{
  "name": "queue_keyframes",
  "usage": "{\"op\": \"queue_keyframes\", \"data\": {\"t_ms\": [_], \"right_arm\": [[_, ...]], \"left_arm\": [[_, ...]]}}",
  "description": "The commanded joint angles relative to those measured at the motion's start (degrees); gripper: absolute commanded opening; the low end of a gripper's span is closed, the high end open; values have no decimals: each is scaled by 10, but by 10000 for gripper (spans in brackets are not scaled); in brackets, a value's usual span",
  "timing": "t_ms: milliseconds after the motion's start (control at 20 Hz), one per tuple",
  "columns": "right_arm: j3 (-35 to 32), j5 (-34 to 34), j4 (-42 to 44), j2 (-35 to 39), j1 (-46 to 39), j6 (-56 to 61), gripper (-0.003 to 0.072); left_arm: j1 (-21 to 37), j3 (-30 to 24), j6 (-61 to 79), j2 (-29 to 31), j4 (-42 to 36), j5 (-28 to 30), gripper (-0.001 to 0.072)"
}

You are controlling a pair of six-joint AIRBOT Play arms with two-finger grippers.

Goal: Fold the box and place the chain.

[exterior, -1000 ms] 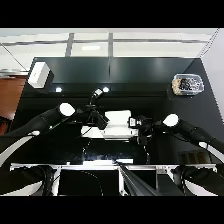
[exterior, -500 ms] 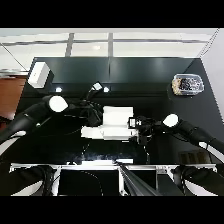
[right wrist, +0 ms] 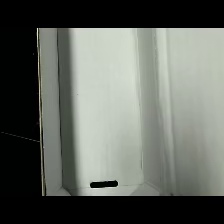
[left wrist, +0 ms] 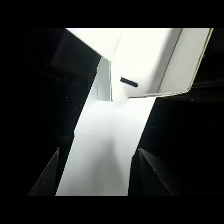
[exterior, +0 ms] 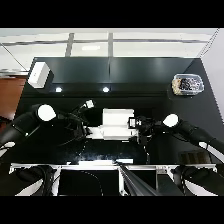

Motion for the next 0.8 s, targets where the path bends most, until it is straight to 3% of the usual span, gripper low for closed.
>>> {"op": "queue_keyframes", "data": {"t_ms": [0, 150, 300, 350, 500, 700, 750], "right_arm": [[0, 0, 0, 0, 0, 0, 431], [0, 0, 0, 0, 0, 0, 431], [0, 0, 0, 0, 0, 0, 432], [0, 0, 0, 0, 0, 0, 431], [0, 0, 0, 0, 0, 0, 431], [0, 0, 0, 0, 0, 0, 431], [0, 0, 0, 0, 0, 0, 431]], "left_arm": [[-17, -22, 83, -23, -39, 54, 575], [-36, -22, 150, -56, -121, 57, 555], [-47, -22, 192, -68, -130, 82, 554], [-49, -22, 201, -68, -133, 89, 512], [-49, -22, 203, -68, -142, 82, 271], [-49, -21, 204, -68, -172, 82, 256], [-49, -21, 204, -68, -186, 82, 221]]}}
